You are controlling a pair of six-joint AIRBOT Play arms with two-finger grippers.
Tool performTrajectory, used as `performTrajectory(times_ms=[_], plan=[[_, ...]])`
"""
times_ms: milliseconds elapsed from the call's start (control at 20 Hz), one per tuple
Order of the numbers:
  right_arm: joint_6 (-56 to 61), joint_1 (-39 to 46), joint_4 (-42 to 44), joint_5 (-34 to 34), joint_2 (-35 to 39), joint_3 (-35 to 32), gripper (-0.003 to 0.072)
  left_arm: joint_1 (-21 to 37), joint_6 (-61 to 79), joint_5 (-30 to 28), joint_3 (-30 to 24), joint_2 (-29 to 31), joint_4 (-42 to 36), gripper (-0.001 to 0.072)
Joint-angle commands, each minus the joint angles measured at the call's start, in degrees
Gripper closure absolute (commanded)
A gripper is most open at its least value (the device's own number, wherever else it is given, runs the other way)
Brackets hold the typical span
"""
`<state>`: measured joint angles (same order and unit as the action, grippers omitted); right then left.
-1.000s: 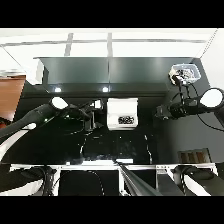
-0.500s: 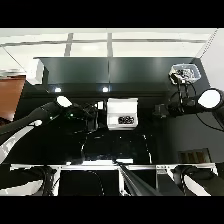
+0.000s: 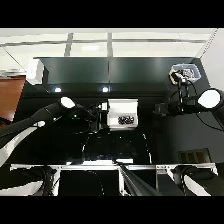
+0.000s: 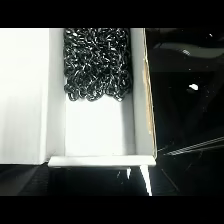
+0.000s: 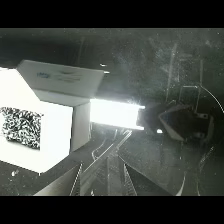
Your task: Fold the box and place the chain.
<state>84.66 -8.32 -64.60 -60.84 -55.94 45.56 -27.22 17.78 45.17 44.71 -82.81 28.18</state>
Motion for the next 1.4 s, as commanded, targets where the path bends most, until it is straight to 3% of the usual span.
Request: performTrajectory(times_ms=[0, 50, 150, 200, 250, 400, 550, 650, 850, 1100, 1350], plan=[[0.02, -0.02, 0.04, 1.05, 0.02, 0.00, 0.0387, -1.11, -0.20, -2.21, 0.22, -0.17, -0.44, 0.0213], [0.02, -0.02, 0.04, 2.32, 0.02, 0.00, 0.0387, -1.42, -0.17, -2.58, 0.22, -0.17, -0.15, 0.0268], [0.02, -0.02, 0.33, 7.30, 0.02, 0.02, 0.0366, -1.55, -0.17, -2.75, 0.22, -0.17, -0.15, 0.0267], [0.00, 0.00, 2.23, 11.13, 0.00, 0.09, 0.0135, -1.55, -0.20, -2.75, 0.22, -0.17, -0.15, 0.0268], [-0.33, -0.02, 4.39, 14.58, -0.37, 0.48, -0.0034, -1.55, -0.20, -2.75, 0.22, -0.17, -0.17, 0.0268], [-1.40, 0.00, 9.49, 22.49, -5.60, 3.61, -0.0034, -1.55, -0.17, -2.75, 0.22, -0.17, -0.15, 0.0268], [-6.91, -0.02, 14.14, 22.73, -13.94, 7.93, -0.0029, -1.55, -0.20, -2.73, 0.22, -0.17, -0.15, 0.0268], [-17.64, -0.24, 21.46, 20.00, -17.20, 9.05, -0.0028, -1.55, -0.20, -2.75, 0.22, -0.17, -0.15, 0.0268], [-58.16, -2.05, 24.96, 9.14, -16.02, 9.51, -0.0028, -1.57, -0.20, -2.82, 0.22, -0.20, -0.15, 0.0268], [-68.06, -2.10, 23.54, -0.44, -15.41, 9.25, -0.0028, -1.55, -0.20, -2.80, 0.22, -0.20, -0.17, 0.0267], [-70.14, -3.23, 21.00, -2.82, -15.41, 6.43, -0.0028, -1.55, -0.20, -2.82, 0.22, -0.20, -0.17, 0.0267]])
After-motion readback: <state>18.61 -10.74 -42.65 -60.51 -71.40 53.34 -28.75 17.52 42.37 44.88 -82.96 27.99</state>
